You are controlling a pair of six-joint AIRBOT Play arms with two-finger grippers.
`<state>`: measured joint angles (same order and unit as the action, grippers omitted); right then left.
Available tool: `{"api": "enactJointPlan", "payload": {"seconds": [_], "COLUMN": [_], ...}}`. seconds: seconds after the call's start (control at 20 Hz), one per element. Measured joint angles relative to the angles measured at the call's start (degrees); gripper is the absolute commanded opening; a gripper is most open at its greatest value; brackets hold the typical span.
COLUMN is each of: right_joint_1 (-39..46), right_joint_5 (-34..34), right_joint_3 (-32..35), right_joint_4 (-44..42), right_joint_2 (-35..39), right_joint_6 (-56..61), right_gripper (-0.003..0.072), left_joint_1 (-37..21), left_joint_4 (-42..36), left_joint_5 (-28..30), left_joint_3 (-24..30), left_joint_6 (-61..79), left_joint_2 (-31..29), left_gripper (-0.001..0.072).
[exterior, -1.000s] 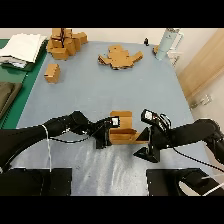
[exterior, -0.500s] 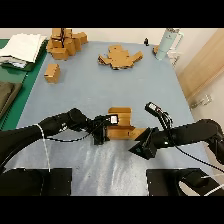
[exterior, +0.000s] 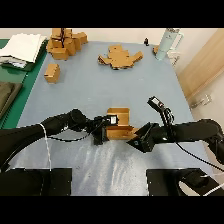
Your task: Fold the box.
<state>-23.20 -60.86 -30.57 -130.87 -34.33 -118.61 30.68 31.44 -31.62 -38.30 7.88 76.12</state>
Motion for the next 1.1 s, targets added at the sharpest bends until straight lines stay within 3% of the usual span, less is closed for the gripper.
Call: {"api": "enactJointPlan", "payload": {"seconds": [0.3, 0.85, 0.9, 0.95, 1.0, 1.1], "right_joint_1": [0.0, 0.0, 0.0, 0.0, 0.0, 0.0], "right_joint_5": [0.39, 2.93, 3.43, 3.8, 4.13, 5.46], "right_joint_3": [0.0, 0.0, 0.0, 0.0, 0.0, 0.0], "right_joint_4": [0.0, -0.11, -0.13, -0.11, -0.15, -0.15], "right_joint_2": [0.0, -0.09, -0.24, -0.52, -0.94, -2.47], "right_joint_6": [1.09, 23.58, 24.46, 25.42, 26.36, 28.5], "right_gripper": [0.0714, 0.0696, 0.0563, 0.0184, 0.0005, 0.0005], "left_joint_1": [0.04, 0.04, 0.04, 0.04, 0.04, 0.04], "left_joint_4": [-1.36, -1.6, -1.57, -1.6, -1.6, -1.6], "left_joint_5": [-0.26, -0.31, -0.31, -0.31, -0.28, -0.28], "left_joint_3": [0.39, 0.44, 0.44, 0.44, 0.44, 0.44], "left_joint_6": [1.05, 1.75, 1.73, 1.73, 1.75, 1.73], "left_joint_2": [0.59, 0.52, 0.52, 0.52, 0.46, 0.46], "left_gripper": [0.0463, 0.0463, 0.0463, 0.0463, 0.0463, 0.0463]}}
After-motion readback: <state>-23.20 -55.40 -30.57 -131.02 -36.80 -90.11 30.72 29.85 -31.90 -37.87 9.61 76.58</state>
